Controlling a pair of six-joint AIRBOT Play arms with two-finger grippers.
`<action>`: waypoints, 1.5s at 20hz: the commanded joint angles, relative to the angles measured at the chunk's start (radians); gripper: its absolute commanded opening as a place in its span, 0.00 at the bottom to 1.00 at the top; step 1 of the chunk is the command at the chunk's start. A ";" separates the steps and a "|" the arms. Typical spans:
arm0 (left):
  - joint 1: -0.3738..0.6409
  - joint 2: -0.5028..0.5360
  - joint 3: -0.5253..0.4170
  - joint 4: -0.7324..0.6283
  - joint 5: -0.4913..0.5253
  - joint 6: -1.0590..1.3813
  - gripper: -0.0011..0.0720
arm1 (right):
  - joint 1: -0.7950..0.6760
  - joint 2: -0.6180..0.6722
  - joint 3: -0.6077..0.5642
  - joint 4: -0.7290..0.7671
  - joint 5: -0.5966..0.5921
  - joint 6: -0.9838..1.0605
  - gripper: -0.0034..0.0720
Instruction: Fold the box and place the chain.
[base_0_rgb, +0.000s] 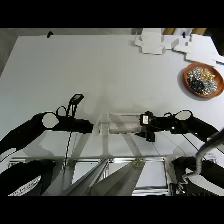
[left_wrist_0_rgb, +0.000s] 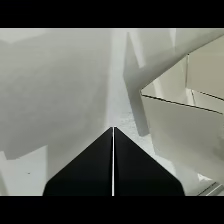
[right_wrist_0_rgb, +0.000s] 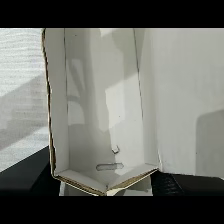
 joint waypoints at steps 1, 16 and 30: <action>-0.030 -0.003 -0.001 -0.014 0.014 -0.002 0.02 | 0.000 0.001 0.000 0.000 0.000 0.000 0.46; -0.097 -0.037 0.016 -0.145 0.036 -0.003 0.02 | 0.000 0.001 0.000 0.000 0.000 0.000 0.46; -0.114 -0.037 0.093 -0.154 0.000 -0.001 0.25 | 0.000 0.001 0.000 0.000 0.000 0.000 0.46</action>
